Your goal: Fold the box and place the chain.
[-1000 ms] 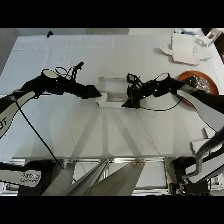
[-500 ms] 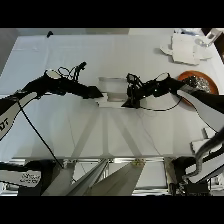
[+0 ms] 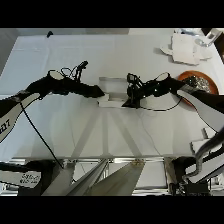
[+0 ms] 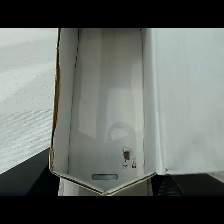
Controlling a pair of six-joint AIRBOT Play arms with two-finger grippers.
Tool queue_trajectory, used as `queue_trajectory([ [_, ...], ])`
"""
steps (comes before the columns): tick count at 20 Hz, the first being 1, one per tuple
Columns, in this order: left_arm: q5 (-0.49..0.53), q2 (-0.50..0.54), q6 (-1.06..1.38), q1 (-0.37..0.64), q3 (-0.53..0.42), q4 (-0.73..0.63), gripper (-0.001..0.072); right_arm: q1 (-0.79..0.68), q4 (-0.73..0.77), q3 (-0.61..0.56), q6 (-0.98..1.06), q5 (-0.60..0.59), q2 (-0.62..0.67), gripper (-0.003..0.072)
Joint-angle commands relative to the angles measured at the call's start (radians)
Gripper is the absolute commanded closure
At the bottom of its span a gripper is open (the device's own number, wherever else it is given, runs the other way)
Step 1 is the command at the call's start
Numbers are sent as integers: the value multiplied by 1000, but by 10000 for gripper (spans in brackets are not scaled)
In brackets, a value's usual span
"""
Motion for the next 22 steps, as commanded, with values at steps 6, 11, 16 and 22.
queue_trajectory([
  [6,85,0,-41,-6,0,61,277,1,0,0,0,1,0,250],
  [11,80,12,-41,-6,0,60,277,1,0,0,0,1,0,250],
  [16,-2,47,-142,-6,0,127,276,1,0,0,0,1,0,250],
  [22,-34,46,-246,-13,2,236,279,1,0,0,0,1,0,250],
])
